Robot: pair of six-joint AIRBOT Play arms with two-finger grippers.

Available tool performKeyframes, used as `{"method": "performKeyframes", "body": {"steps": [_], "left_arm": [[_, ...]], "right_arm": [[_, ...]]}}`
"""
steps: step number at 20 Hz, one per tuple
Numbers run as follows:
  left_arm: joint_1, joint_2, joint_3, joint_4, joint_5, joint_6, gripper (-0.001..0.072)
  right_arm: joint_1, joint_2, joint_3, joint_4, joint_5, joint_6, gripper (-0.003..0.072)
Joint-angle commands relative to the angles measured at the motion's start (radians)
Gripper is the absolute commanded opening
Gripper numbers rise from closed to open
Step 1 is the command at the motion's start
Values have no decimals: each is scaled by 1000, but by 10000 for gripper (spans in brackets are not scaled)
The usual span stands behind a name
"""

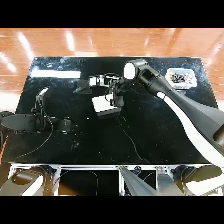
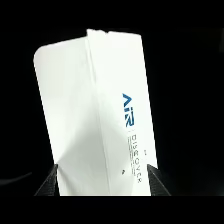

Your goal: Fold the box and place the chain.

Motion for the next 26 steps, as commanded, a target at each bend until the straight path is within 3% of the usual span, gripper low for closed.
{"method": "performKeyframes", "body": {"steps": [1, 6, 7, 8, 15, 16, 17, 18, 26], "left_arm": [[1, -1, 0, 0, 0, 0, 566], [1, -1, 0, 0, 0, 0, 566], [1, -1, 0, 0, 0, 0, 566], [1, -1, 0, 0, 0, 0, 566], [1, -1, 0, 0, 0, 0, 566], [1, -1, 0, 0, 0, 0, 566], [1, -1, 0, 0, 0, 0, 566], [1, -1, 0, 0, 0, 0, 566], [1, -1, 0, 0, 0, 0, 566]], "right_arm": [[0, -8, -2, -49, -14, 21, 661], [0, -14, -2, -64, -69, 19, 638], [0, -14, -2, -64, -70, 19, 499], [0, -14, -2, -64, -71, 19, 485], [0, -11, -1, -64, -72, 19, 481], [0, -11, -1, -64, -72, 18, 396], [0, -10, -1, -64, -71, 19, 213], [0, -10, -1, -64, -72, 18, 189], [0, 10, 0, -68, -74, 18, 189]]}}
